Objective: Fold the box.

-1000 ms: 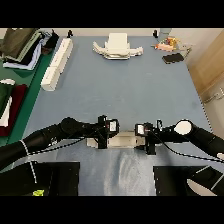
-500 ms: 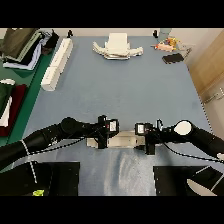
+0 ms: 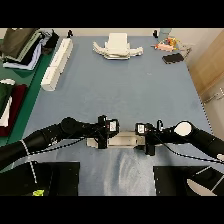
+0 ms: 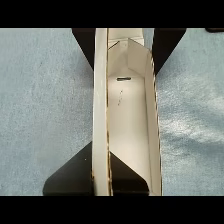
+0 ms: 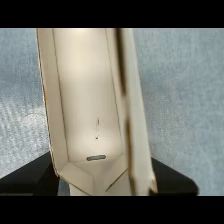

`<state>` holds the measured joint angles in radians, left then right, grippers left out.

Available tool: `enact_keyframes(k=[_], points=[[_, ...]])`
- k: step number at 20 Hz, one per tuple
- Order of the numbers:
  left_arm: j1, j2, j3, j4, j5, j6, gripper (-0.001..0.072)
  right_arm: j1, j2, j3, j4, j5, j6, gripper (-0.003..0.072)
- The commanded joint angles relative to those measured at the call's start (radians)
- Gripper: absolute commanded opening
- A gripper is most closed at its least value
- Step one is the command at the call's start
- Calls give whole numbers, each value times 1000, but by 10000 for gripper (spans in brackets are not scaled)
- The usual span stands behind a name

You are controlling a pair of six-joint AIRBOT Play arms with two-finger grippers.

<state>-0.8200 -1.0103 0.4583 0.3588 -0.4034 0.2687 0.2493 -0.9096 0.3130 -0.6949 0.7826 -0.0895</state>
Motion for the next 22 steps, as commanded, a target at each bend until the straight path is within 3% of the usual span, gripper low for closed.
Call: enact_keyframes(k=[1, 22], points=[[1, 0, 0, 0, 1, 0, 15, 0, 1, 0, -1, -1, -23, 501], [1, 0, 0, 0, 1, 0, 15, 0, 1, 1, -19, -3, -24, 505]])
